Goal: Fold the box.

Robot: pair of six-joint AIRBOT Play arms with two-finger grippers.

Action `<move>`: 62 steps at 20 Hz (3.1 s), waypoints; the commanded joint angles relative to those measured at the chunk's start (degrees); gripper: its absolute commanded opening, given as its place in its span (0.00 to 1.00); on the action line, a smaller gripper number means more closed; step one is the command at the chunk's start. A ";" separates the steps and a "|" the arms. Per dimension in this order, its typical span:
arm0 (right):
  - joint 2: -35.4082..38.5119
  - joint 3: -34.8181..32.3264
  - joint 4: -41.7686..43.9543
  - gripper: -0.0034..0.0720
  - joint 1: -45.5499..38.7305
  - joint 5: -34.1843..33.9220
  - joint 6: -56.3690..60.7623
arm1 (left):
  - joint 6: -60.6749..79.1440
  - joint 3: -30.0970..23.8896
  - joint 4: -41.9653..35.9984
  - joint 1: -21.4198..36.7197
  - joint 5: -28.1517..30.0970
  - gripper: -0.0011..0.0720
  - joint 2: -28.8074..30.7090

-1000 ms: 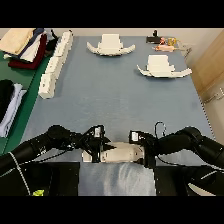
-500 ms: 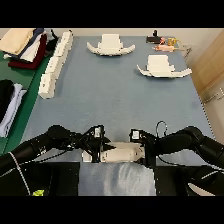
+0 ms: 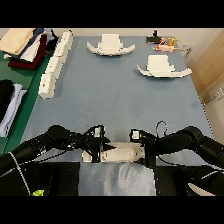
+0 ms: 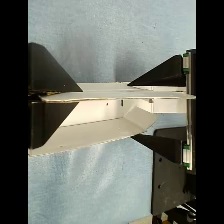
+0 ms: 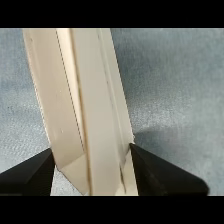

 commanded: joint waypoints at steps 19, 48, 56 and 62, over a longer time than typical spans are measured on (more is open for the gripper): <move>0.13 -3.54 1.66 0.99 -0.02 4.02 -11.72 | 0.02 0.02 0.00 0.04 0.02 0.04 0.00; 0.13 -7.06 4.31 0.96 0.11 10.34 -13.70 | 0.00 0.02 0.00 0.04 0.02 0.04 0.00; 0.13 -7.06 4.55 0.72 0.13 10.69 -14.14 | 0.00 0.02 0.00 0.04 0.02 0.04 0.00; 0.13 -7.06 4.57 0.72 0.26 10.69 -14.71 | 0.02 0.02 0.00 0.04 0.04 0.04 0.00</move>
